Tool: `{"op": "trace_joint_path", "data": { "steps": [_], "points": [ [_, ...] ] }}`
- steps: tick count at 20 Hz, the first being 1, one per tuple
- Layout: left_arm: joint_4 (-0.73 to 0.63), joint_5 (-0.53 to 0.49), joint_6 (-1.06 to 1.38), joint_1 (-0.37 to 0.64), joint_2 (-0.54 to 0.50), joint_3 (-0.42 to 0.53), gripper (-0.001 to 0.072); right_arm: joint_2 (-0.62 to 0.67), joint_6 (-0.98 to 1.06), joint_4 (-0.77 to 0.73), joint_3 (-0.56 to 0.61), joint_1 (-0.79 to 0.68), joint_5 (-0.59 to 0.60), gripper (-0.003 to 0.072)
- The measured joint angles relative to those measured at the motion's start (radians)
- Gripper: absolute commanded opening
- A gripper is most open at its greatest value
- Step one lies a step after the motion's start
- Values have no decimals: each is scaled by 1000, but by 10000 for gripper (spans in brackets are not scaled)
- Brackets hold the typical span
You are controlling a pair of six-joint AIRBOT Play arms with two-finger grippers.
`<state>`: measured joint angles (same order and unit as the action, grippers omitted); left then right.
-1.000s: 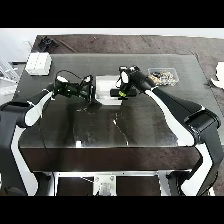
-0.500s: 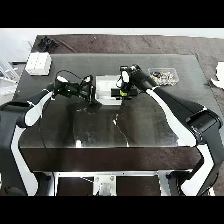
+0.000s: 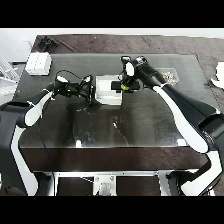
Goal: Fold the box and place the chain.
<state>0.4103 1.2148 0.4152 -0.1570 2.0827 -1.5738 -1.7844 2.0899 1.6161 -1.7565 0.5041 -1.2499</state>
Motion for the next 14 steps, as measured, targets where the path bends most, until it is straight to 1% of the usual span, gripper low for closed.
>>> {"op": "trace_joint_path", "data": {
  "steps": [3,5,7,9,12,14],
  "points": [
    [0,0,0,0,0,0,430,71,-86,18,-3,-2,14,407],
    [0,0,0,0,0,0,430,118,-149,75,-3,-15,22,407],
    [0,0,0,0,0,0,430,150,-201,142,-3,-51,24,429],
    [0,0,0,0,0,0,430,167,-249,179,-3,-114,32,433],
    [0,1,0,0,0,0,430,171,-377,185,5,-232,80,436],
    [0,1,0,0,0,0,430,156,-513,147,8,-305,110,497]
  ]
}}
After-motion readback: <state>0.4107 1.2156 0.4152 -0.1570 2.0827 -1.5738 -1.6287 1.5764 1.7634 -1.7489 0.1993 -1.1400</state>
